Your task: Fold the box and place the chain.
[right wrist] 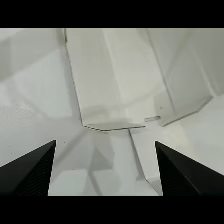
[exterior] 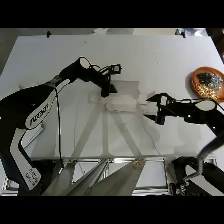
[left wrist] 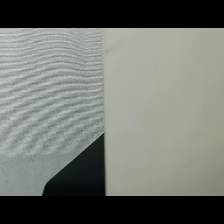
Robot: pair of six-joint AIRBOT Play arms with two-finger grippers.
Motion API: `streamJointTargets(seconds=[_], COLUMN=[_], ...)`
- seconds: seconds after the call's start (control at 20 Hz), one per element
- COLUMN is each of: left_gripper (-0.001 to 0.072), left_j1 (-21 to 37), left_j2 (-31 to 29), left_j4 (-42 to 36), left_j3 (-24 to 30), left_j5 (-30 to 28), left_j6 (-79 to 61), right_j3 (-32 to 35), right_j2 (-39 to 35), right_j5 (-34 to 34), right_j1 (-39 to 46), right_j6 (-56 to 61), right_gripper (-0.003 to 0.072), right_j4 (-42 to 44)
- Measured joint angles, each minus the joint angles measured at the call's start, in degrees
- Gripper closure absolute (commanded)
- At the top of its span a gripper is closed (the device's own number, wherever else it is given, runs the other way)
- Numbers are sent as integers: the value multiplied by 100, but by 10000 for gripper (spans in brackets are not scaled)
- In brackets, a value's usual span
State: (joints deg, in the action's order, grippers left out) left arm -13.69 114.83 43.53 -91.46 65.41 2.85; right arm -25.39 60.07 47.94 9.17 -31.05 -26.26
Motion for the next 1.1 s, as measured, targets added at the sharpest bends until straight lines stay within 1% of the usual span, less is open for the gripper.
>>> streamJointTargets(seconds=[0.25, 0.45, 0.6, 0.7, 0.95, 1.1], left_gripper=[699, 699, 699, 699, 699, 699], left_j1=[2, 2, 2, 0, 2, 2], left_j2=[0, 0, 0, 0, 0, 0], left_j4=[0, 0, 0, -2, 0, 0], left_j3=[0, 0, 0, 0, 0, 0], left_j5=[-2, 0, 0, 0, -2, -4], left_j6=[0, 0, 0, 0, 0, 4], right_j3=[81, 98, 98, 98, 42, -120], right_j2=[682, 1078, 1344, 1429, 1506, 1519], right_j5=[-575, -763, -822, -839, -861, -863], right_j1=[-286, -341, -354, -356, -356, -356], right_j6=[-1056, -1814, -2288, -2459, -3008, -3071], right_gripper=[-12, -12, -12, -12, -12, -12], right_j4=[863, 1620, 2004, 2326, 3521, 3873])
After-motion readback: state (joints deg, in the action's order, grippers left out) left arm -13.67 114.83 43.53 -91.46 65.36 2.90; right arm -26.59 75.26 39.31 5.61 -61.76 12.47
